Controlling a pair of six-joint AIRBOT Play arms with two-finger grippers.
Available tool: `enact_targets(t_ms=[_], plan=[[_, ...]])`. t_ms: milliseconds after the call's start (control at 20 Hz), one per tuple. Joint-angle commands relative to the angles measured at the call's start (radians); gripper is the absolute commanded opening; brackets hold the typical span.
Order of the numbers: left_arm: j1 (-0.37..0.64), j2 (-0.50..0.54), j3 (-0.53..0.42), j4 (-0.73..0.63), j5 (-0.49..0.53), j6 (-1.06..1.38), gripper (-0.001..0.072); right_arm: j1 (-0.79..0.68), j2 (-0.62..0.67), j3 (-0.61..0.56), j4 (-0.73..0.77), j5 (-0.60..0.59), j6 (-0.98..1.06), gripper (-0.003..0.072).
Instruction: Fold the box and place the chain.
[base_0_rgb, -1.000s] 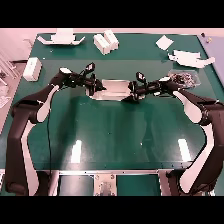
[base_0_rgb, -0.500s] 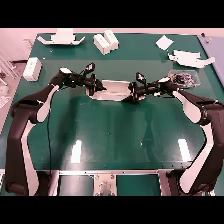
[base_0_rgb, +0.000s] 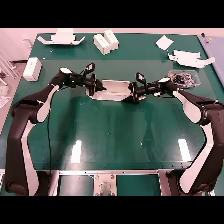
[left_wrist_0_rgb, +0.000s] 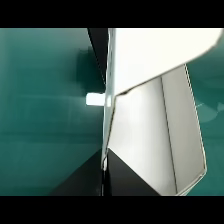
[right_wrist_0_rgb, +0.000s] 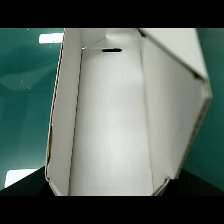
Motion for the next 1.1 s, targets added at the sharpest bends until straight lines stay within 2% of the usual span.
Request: enact_targets(t_ms=[0, 1050], plan=[[0.001, 0.0, 0.0, 0.0, 0.0, 0.0, 0.0022, -0.002, 0.0, 0.0, 0.001, 0.002, -0.001, 0.0556], [0.001, 0.0, 0.0, -0.026, -0.003, -0.002, 0.0022, -0.004, 0.0, 0.0, 0.001, 0.002, -0.001, 0.0556]])
